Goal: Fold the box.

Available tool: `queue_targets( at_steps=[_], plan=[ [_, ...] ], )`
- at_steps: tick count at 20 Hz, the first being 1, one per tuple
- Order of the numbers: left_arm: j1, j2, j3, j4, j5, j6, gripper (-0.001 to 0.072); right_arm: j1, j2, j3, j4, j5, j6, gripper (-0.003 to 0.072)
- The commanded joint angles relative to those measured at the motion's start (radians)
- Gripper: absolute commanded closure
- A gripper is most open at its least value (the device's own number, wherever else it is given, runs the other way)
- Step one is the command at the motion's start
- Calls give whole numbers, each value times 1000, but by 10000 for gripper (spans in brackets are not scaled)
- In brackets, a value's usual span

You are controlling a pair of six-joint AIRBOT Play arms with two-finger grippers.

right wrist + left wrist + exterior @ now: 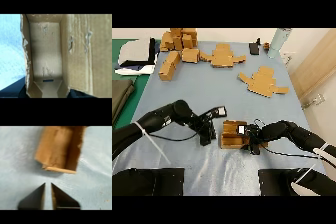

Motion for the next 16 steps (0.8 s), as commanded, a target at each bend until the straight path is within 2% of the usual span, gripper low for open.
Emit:
queue_targets(
  at_steps=[1,4,8,11,16],
  plan=[
    [6,39,-136,-254,63,444,24,0,0,0,0,0,0,195],
    [2,35,-185,-277,143,506,22,0,0,0,0,0,0,195],
    [-53,13,-188,-319,214,507,5,0,0,0,0,0,0,195],
    [-96,-14,-188,-373,315,507,5,0,0,0,0,0,0,195],
    [-104,-30,-188,-387,322,506,5,0,0,0,0,0,0,195]
  ],
)
